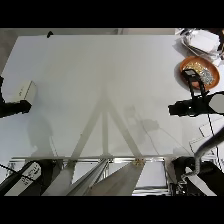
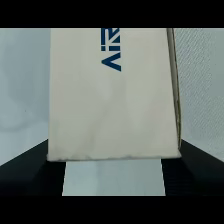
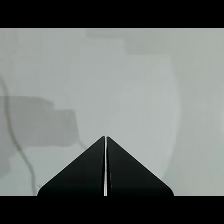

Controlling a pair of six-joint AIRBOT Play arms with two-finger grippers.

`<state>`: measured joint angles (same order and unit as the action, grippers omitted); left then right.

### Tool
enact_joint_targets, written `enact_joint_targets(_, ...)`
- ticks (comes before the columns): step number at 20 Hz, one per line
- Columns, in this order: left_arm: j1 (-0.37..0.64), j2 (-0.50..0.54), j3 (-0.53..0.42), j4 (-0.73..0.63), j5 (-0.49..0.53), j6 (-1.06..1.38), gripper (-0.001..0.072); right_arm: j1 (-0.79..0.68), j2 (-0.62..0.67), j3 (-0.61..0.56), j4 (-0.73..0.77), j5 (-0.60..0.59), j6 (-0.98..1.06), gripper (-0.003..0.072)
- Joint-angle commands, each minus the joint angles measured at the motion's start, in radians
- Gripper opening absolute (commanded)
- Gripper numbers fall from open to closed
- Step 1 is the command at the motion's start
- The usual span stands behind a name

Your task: Fold the box and place the chain.

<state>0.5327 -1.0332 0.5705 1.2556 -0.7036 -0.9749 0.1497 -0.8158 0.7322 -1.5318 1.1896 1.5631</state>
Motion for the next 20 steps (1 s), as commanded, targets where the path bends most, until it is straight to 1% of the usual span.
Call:
enact_joint_targets(1,0.003,-0.017,-0.012,0.042,-0.047,-0.024,0.0012,0.000,0.001,0.001,0.000,-0.002,0.000,0.0016)
enact_joint_targets(2,0.003,-0.023,-0.012,0.058,-0.062,-0.024,0.0040,0.000,0.001,0.001,0.000,-0.002,-0.001,0.0016)
enact_joint_targets(3,0.003,-0.028,-0.012,0.072,-0.076,-0.024,0.0096,0.000,0.001,0.001,-0.001,-0.003,0.000,0.0017)
enact_joint_targets(4,0.003,-0.031,-0.012,0.091,-0.090,-0.024,0.0210,0.000,0.001,0.001,-0.001,-0.005,0.000,0.0018)
enact_joint_targets(5,0.003,-0.031,-0.012,0.107,-0.097,-0.024,0.0356,0.000,0.001,0.001,-0.001,-0.005,0.000,0.0019)
enact_joint_targets(6,0.003,-0.030,-0.012,0.108,-0.097,-0.024,0.0478,0.000,0.001,0.001,-0.001,-0.004,0.000,0.0019)
enact_joint_targets(7,0.001,-0.026,-0.011,0.106,-0.095,-0.024,0.0566,0.000,0.001,0.001,0.000,-0.003,0.000,0.0019)
enact_joint_targets(8,-0.005,-0.019,-0.011,0.106,-0.090,-0.024,0.0637,0.000,0.001,0.001,0.000,-0.002,0.000,0.0019)
enact_joint_targets(9,-0.013,-0.008,-0.011,0.098,-0.088,-0.024,0.0683,0.000,0.001,0.001,0.000,-0.002,0.000,0.0019)
enact_joint_targets(10,-0.027,0.010,-0.011,0.090,-0.085,-0.024,0.0694,0.000,0.001,0.001,0.000,-0.003,0.000,0.0021)
enact_joint_targets(11,-0.043,0.031,-0.011,0.093,-0.081,-0.024,0.0695,0.000,0.001,0.001,0.000,-0.006,0.000,0.0049)
enact_joint_targets(12,-0.058,0.054,-0.011,0.106,-0.078,-0.019,0.0695,0.000,0.001,0.001,0.000,-0.007,0.000,0.0111)
enact_joint_targets(13,-0.071,0.079,-0.011,0.125,-0.077,-0.020,0.0695,0.000,0.001,0.001,0.000,-0.006,0.000,0.0134)
enact_joint_targets(14,-0.082,0.108,-0.011,0.138,-0.078,-0.021,0.0695,0.000,0.001,0.001,0.000,-0.006,0.000,0.0138)
enact_joint_targets(17,-0.116,0.219,-0.011,0.124,-0.082,-0.021,0.0693,0.000,0.001,0.001,0.000,-0.006,0.007,0.0138)
enact_joint_targets(20,-0.161,0.354,-0.011,0.122,-0.117,-0.021,0.0692,0.000,0.001,0.001,-0.001,-0.005,0.011,0.0136)
